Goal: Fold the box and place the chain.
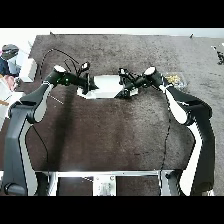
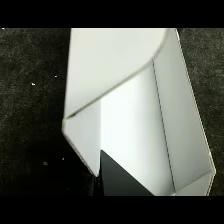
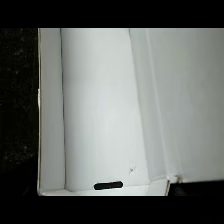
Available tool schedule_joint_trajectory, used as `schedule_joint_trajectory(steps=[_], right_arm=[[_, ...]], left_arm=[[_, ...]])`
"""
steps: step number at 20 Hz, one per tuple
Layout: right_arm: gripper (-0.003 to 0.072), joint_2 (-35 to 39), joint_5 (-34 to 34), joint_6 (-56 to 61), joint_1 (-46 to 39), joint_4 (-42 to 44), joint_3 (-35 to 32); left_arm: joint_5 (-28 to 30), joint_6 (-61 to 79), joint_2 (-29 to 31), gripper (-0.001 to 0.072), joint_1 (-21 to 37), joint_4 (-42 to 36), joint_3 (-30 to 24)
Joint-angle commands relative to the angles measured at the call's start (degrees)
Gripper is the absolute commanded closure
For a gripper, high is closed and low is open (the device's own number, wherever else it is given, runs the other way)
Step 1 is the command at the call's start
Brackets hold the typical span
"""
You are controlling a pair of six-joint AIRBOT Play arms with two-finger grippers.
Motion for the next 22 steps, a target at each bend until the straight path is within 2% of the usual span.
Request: schedule_joint_trajectory(steps=[1, 22], right_arm=[[0.0158, -0.04, -0.66, 0.07, 0.02, -0.72, 0.02], [0.0157, -0.02, -1.64, 0.07, 0.02, -0.72, 0.02]], left_arm=[[0.07, 0.00, 0.00, 0.0699, 0.00, 0.00, 0.00], [0.00, 0.00, 0.00, 0.0699, 0.00, 0.00, 0.02]])
